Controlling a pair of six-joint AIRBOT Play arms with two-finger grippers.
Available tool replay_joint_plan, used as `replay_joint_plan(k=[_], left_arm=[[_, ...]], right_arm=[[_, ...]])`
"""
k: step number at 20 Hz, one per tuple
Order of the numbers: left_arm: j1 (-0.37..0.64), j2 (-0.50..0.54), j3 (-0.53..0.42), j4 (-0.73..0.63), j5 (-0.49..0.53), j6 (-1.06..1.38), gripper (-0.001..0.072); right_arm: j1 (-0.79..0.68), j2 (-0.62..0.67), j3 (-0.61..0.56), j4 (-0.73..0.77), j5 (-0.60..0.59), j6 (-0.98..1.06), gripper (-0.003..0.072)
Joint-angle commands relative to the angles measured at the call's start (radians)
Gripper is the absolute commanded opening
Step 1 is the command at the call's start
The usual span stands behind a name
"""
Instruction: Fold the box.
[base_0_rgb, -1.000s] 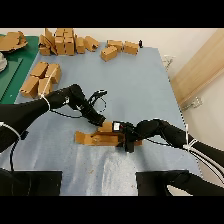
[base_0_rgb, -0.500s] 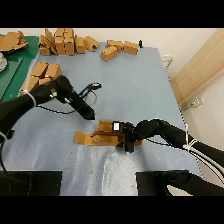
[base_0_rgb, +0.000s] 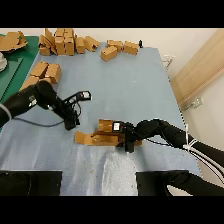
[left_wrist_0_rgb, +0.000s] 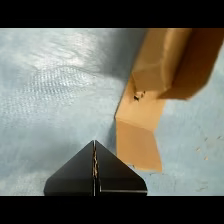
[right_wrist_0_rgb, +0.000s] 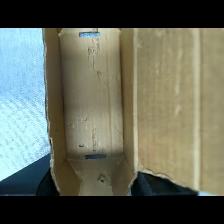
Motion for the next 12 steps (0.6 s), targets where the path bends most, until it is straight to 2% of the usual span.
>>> replay_joint_plan(k=[1, 4, 5, 6, 7, 12], left_arm=[[-0.057, 0.122, -0.146, 0.025, 0.109, 0.179, 0.0011], [-0.151, 0.102, -0.174, 0.025, 0.125, 0.224, 0.0013], [-0.187, 0.092, -0.174, 0.025, 0.152, 0.224, 0.0110], [-0.222, 0.082, -0.174, 0.025, 0.188, 0.224, 0.0443], [-0.250, 0.076, -0.174, 0.025, 0.221, 0.224, 0.0515], [-0.321, 0.076, -0.174, 0.013, 0.308, 0.204, 0.0518]], right_arm=[[-0.001, 0.000, -0.001, 0.001, 0.000, 0.000, 0.0498], [-0.001, 0.000, -0.001, 0.001, 0.000, 0.000, 0.0498], [-0.001, 0.000, -0.001, 0.000, 0.000, 0.000, 0.0498], [-0.001, 0.000, -0.001, 0.000, 0.000, 0.000, 0.0498], [-0.001, 0.000, -0.001, 0.000, 0.000, 0.000, 0.0498], [-0.001, 0.000, -0.001, 0.000, 0.000, 0.000, 0.0498]])
